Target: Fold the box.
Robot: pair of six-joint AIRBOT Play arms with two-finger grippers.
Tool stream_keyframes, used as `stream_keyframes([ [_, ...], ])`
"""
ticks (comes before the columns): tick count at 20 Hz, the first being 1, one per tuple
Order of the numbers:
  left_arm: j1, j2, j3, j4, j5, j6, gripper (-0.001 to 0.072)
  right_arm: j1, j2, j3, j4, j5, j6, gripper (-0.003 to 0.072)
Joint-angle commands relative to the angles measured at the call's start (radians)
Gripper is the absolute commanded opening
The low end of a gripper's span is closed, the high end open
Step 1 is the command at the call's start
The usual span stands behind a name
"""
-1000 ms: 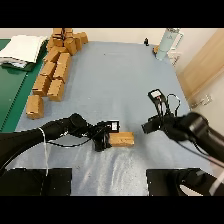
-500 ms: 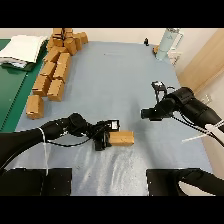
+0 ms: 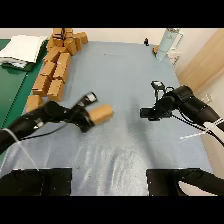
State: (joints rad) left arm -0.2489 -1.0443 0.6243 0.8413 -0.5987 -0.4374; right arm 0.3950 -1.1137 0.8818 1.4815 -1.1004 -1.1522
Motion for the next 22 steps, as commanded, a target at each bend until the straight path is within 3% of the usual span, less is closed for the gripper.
stream_keyframes([
  [1,0.228,0.089,-0.024,0.206,-0.06,-0.298,0.0465,0.0,-0.001,0.001,0.0,0.0,0.0,0.0005],
  [4,0.399,0.101,-0.085,0.217,-0.059,-0.365,0.0465,0.0,-0.001,0.001,0.0,0.0,0.0,0.0005],
  [6,0.456,0.088,-0.117,0.214,0.003,-0.365,0.0465,0.0,-0.001,0.001,0.003,0.0,0.0,0.0006],
  [14,0.475,-0.072,-0.122,0.21,0.212,-0.439,0.0465,0.0,-0.001,0.001,0.004,0.0,0.0,0.0005],
  [22,0.56,-0.051,-0.118,0.211,0.222,-0.48,0.0465,0.0,-0.001,0.001,0.004,-0.001,0.0,0.0005],
])
